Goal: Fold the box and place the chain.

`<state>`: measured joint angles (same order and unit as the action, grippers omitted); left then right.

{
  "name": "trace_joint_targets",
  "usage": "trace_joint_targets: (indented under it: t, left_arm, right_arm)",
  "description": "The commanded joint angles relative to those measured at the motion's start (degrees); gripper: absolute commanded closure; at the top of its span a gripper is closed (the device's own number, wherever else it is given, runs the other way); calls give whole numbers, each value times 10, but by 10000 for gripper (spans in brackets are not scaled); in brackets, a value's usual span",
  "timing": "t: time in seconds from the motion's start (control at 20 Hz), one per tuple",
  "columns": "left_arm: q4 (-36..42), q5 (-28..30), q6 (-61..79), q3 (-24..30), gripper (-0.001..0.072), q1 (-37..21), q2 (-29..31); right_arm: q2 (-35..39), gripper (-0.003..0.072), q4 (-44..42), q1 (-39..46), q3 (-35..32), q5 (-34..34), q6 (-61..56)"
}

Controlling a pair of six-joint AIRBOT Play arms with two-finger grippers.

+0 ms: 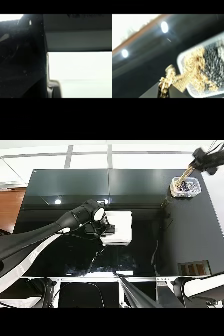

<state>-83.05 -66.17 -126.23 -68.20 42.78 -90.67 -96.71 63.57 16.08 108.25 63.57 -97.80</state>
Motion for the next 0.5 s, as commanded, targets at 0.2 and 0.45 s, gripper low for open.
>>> trace_joint_targets:
  t: [0.2, 0.45]
  left_arm:
    - [0, 1, 0, 0, 684, 0, 0]
    - [0, 1, 0, 0, 684, 0, 0]
  right_arm:
    - [217, 677, -52, -2, 1, -28, 101]
    - [293, 678, -119, -2, 46, -11, 128]
